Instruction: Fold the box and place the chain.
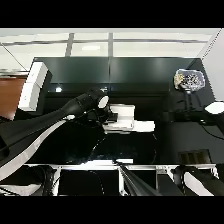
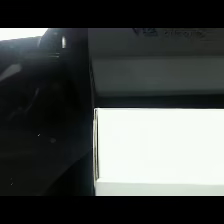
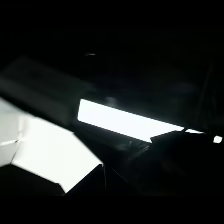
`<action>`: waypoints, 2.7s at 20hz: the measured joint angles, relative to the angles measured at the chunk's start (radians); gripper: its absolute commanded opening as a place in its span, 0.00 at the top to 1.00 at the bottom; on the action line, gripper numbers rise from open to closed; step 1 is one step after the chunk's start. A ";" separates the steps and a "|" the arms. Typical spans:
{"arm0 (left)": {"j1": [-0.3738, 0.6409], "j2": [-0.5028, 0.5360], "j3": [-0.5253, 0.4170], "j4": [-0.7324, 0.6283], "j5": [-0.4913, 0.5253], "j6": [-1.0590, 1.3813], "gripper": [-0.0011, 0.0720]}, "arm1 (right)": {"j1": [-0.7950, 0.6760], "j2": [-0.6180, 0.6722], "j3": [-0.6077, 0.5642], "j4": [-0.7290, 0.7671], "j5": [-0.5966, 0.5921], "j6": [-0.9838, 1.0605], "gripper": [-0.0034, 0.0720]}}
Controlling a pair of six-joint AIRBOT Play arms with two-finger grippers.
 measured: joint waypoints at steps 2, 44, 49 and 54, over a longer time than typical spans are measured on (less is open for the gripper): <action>0.000 0.003 0.000 0.010 -0.006 -0.007 0.95 | -0.064 -0.005 -0.026 -0.005 -0.009 0.076 0.94; -0.023 0.005 0.000 0.048 0.014 -0.023 0.95 | 0.699 -0.284 0.332 -0.333 -0.016 0.913 0.58; -0.024 0.005 0.000 0.044 0.016 -0.023 0.95 | 0.778 -0.362 0.433 -0.495 0.076 1.033 0.58; -0.024 0.005 0.000 0.044 0.011 -0.023 0.95 | 0.806 -0.407 0.477 -0.587 0.130 1.161 0.58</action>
